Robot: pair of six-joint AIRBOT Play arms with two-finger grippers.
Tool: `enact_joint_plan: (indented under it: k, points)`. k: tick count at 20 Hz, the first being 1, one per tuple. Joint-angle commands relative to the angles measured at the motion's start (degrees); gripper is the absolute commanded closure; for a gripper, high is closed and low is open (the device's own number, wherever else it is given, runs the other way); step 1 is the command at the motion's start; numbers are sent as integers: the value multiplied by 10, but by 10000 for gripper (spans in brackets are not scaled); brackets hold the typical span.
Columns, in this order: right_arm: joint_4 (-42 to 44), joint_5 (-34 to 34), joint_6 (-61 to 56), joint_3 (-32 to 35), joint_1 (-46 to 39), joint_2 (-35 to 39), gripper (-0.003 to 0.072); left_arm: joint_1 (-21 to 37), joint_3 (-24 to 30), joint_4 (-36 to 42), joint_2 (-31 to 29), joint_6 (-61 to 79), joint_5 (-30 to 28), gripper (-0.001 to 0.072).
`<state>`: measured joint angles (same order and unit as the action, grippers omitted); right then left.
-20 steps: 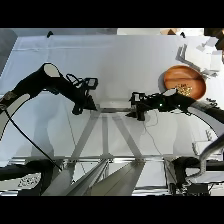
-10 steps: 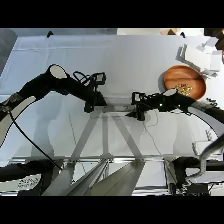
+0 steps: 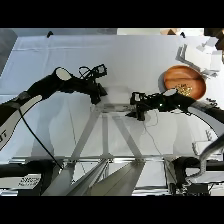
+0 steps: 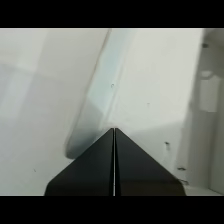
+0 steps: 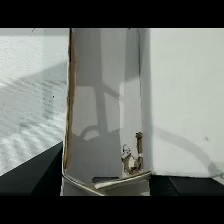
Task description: Fold the box and place the chain.
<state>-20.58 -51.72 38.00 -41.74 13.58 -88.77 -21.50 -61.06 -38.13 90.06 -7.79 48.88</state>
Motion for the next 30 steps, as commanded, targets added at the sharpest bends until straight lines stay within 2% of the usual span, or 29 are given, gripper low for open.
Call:
enact_joint_plan:
  k: [1, 5, 10, 13, 15, 16, 17, 19, 22, 26, 30]
  points:
    - [0, 1, 0, 0, 0, 0, 289, 0, 0, -1, 31, -15, -17, 699]
    - [0, 1, 0, 0, 0, 0, 289, 7, 0, -2, 22, -14, -1, 701]
    - [0, 1, 0, 0, 0, 0, 289, 31, 0, -7, -29, -12, 83, 701]
    - [0, 1, 0, 0, 0, 0, 289, 45, 0, -90, -66, 4, 150, 702]
    - [0, 1, 0, 0, 0, 0, 289, 43, 0, -170, -73, 4, 207, 704]
    - [0, 1, 0, 0, 0, 0, 289, 40, 4, -184, -73, 3, 224, 706]
    - [0, 1, 0, 0, 0, 0, 289, 38, 14, -185, -73, 3, 219, 706]
    - [0, 1, 0, 0, 0, 0, 289, 25, 38, -202, -73, -2, 163, 706]
    - [0, 1, 0, 0, 0, 0, 289, 5, 61, -300, -73, -50, 106, 706]
    - [0, 1, 0, 0, 0, 0, 289, 1, 61, -403, -73, -121, 105, 706]
    - [0, 1, 0, 0, 0, 0, 289, -1, 61, -412, -73, -122, 109, 705]
